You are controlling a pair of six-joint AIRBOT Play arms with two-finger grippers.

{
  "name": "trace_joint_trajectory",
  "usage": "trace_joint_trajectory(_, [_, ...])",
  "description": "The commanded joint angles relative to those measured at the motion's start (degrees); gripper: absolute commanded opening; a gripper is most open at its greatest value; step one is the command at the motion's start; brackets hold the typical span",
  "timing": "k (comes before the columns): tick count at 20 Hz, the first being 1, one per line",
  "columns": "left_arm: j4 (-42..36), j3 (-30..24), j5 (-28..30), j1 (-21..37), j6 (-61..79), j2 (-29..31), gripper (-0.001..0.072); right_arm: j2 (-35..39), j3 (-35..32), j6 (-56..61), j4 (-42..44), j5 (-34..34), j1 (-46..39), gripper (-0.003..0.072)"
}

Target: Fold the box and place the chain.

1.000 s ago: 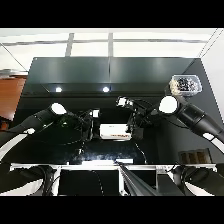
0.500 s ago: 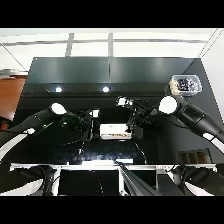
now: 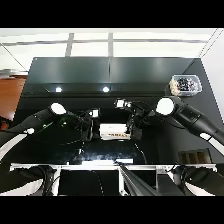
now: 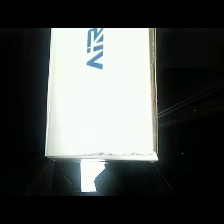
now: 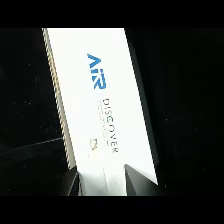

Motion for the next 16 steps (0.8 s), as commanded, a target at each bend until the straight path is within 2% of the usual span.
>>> trace_joint_trajectory(1, [0.00,0.00,-0.02,-0.02,0.02,-0.04,0.0393,-0.33,-0.48,0.20,0.09,-0.92,0.33,0.0297])
trace_joint_trajectory(16, [0.00,0.00,-0.02,-0.02,0.00,-0.04,0.0394,0.20,-0.57,1.51,-0.13,0.33,0.13,0.0305])
